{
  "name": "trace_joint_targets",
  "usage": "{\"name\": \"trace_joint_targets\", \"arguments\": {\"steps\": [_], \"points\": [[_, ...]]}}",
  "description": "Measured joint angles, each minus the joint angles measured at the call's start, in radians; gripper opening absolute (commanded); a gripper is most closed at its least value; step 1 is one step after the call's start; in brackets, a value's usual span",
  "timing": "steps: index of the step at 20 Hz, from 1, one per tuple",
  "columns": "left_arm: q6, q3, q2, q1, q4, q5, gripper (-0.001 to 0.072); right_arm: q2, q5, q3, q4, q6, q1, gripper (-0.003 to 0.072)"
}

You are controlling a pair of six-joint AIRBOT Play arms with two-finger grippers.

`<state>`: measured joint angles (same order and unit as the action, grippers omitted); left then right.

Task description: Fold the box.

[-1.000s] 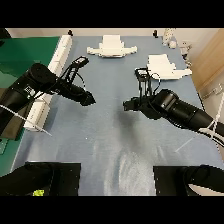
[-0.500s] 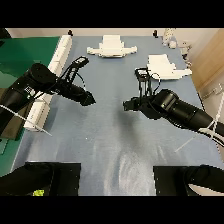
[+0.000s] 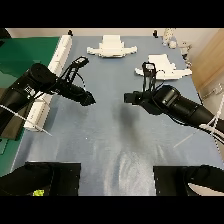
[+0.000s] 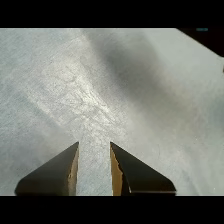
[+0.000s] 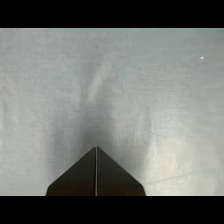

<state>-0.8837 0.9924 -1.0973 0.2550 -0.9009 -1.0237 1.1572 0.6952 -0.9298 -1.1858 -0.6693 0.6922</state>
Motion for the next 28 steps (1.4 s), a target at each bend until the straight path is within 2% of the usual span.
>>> {"name": "trace_joint_targets", "arguments": {"steps": [6,7,10,12,16,18,20,23,28], "points": [[0.0,0.0,0.0,0.0,0.0,0.0,0.0293,0.017,-0.045,-0.04,0.044,0.022,-0.048,0.0012],[0.0,0.0,0.0,0.001,0.0,0.0,0.0293,0.033,-0.03,-0.069,0.025,-0.003,-0.089,0.0047],[0.0,0.0,0.0,0.001,0.0,0.0,0.0293,0.119,0.052,-0.219,-0.111,-0.212,-0.282,0.0361],[0.0,0.0,0.0,0.001,0.0,0.0,0.0293,0.204,0.121,-0.351,-0.237,-0.372,-0.447,0.0491],[0.0,0.0,0.0,0.001,0.001,0.0,0.0293,0.407,0.261,-0.61,-0.454,-0.543,-0.779,0.0486],[0.0,0.0,0.0,0.001,0.002,0.0,0.0293,0.508,0.324,-0.71,-0.571,-0.581,-0.915,0.0444],[0.0,0.0,0.0,0.001,0.003,0.0,0.0293,0.599,0.375,-0.788,-0.685,-0.615,-1.01,0.0443],[0.0,0.0,0.0,0.001,0.003,0.0,0.0293,0.711,0.419,-0.877,-0.801,-0.658,-1.076,0.0444],[0.0,0.0,0.0,0.001,0.004,0.001,0.0293,0.87,0.449,-1.027,-0.916,-0.705,-1.083,0.0443]]}}
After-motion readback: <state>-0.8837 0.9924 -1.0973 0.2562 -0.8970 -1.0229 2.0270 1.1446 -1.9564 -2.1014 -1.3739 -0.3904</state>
